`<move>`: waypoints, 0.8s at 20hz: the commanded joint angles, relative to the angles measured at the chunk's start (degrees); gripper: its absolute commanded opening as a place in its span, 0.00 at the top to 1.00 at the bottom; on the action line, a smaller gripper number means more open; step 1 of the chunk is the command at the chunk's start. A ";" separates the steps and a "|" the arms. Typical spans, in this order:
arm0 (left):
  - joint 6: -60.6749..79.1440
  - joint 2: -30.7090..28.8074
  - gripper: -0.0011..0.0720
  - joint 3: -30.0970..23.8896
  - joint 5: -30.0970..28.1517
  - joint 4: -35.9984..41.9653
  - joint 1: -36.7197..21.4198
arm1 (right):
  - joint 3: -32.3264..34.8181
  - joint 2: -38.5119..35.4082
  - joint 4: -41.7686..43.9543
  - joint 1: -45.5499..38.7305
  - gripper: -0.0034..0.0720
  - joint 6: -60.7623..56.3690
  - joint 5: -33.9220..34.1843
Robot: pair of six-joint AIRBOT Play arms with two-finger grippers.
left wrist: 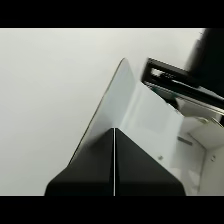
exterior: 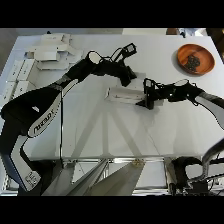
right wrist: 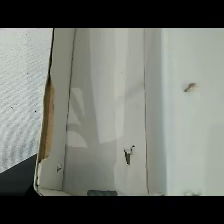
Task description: Fold the box and place the chain.
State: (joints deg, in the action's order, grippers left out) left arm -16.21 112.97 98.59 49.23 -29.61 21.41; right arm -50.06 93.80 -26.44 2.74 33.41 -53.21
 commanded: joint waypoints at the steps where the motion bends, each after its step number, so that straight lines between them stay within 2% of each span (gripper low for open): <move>1: -5.44 0.37 0.97 0.00 -5.62 -2.56 -0.02 | -0.04 0.00 -0.13 0.00 0.29 0.02 0.04; 5: -12.44 1.55 0.97 0.00 -5.35 -8.02 -0.02 | -0.04 0.00 -0.13 0.00 0.29 0.02 0.04; 8: -12.33 1.01 0.97 0.00 -4.98 -8.20 -0.04 | -0.04 0.00 -0.13 0.00 0.29 0.02 0.04; 12: -12.35 -1.81 0.97 0.00 -2.97 -8.22 -0.07 | -0.04 0.00 -0.13 0.00 0.29 0.02 0.04; 16: -12.33 -6.40 0.97 0.00 2.32 -8.85 -0.76 | -0.04 0.00 -0.13 0.00 0.29 0.02 0.02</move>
State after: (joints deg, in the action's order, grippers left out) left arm -28.34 109.23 98.59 47.92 -37.89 21.04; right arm -50.09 93.80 -26.59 2.74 33.47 -53.15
